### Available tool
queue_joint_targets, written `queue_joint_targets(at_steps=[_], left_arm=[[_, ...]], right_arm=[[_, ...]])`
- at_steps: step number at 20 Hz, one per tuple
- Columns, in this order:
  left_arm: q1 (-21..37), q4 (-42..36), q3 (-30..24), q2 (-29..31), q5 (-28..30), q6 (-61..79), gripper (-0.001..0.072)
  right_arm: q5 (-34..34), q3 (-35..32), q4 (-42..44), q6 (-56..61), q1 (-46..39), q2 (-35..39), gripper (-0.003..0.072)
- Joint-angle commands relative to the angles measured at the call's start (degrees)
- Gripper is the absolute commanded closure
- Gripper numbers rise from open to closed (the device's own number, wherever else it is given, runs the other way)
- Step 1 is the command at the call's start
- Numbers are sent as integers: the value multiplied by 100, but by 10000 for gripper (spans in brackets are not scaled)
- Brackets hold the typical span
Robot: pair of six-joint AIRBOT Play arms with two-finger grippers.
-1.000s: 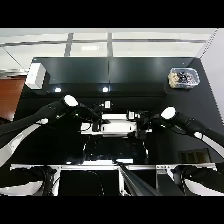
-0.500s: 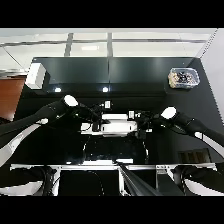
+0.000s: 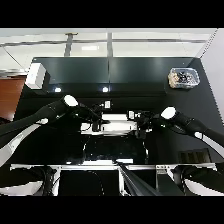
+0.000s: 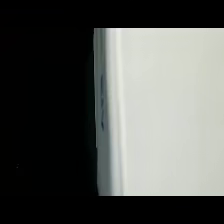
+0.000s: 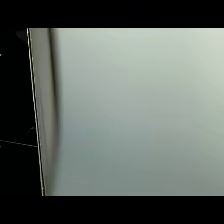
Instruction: Fold the box and place the chain.
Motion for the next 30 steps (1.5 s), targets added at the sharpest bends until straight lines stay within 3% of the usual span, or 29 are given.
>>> queue_joint_targets(at_steps=[1, 3, 4, 8, 9, 10, 11, 13, 14, 18, 22, 25, 30], left_arm=[[28, 4, 2, 59, -48, -116, 461], [162, 118, 2, 302, -205, -581, 228], [278, 343, 2, 511, -293, -994, 146], [949, 2024, 2, 1596, -866, -3412, 137], [1137, 2284, 0, 1799, -1211, -4009, 138], [1338, 2337, -9, 1926, -1690, -4610, 163], [1478, 2247, -28, 1950, -2199, -5090, 265], [1534, 1696, -225, 1878, -3165, -5348, 684], [1473, 1220, -400, 1845, -3324, -5305, 686], [944, -1102, -1001, 1753, -2448, -4424, 686], [737, -2846, -994, 1471, -719, -3335, 687], [728, -2771, -822, 1060, -11, -2918, 687], [719, -1386, -415, 396, 199, -2881, 687]], right_arm=[[13, -4, -15, -13, 9, -4, 352], [11, -4, -15, -13, 11, -4, 352], [13, -4, -11, -11, 9, -4, 352], [7, -4, 2, -11, 11, -4, 354], [7, -4, 4, -11, 9, -4, 404], [9, -4, 4, -11, 9, -4, 589], [9, -4, 4, -11, 4, -4, 640], [9, -4, 7, -11, 4, -2, 641], [11, -4, 7, -11, 4, -2, 641], [-11, -4, 4, -13, 4, -2, 641], [-11, -4, 4, -13, 4, -2, 641], [-11, -4, 7, -13, 4, -2, 641], [-11, -4, 4, -13, 4, -2, 641]])
